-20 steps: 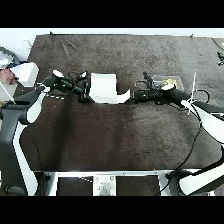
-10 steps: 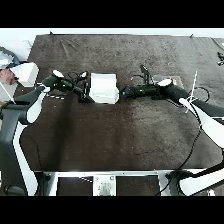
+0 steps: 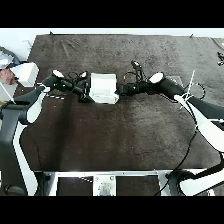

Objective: Fold the box and place the chain.

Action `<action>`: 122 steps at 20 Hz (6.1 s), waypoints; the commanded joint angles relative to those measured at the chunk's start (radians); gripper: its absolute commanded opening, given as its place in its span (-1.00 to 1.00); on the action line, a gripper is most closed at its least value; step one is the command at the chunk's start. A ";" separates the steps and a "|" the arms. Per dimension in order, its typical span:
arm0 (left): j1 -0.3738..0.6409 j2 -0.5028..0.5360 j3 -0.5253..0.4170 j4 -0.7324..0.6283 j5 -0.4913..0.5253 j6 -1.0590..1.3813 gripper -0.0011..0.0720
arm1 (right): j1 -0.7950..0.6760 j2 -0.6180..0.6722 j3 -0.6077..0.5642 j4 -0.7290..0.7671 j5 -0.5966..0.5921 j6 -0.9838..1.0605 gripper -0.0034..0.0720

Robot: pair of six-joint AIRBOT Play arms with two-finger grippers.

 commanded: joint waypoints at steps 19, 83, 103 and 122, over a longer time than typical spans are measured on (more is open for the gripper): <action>0.001 0.000 0.000 0.000 0.000 0.000 0.04 | 0.135 -0.146 0.267 -0.428 0.146 0.354 0.27; 0.001 0.000 0.000 0.000 -0.011 0.000 0.04 | 0.258 -0.436 0.750 -0.864 0.557 1.030 -0.51; 0.001 0.000 0.000 0.000 -0.011 0.000 0.04 | 0.264 -0.335 0.750 -0.898 0.622 0.906 0.45; 0.001 0.000 0.001 0.000 -0.010 0.000 0.04 | -0.206 0.228 0.054 -0.937 0.047 0.649 0.22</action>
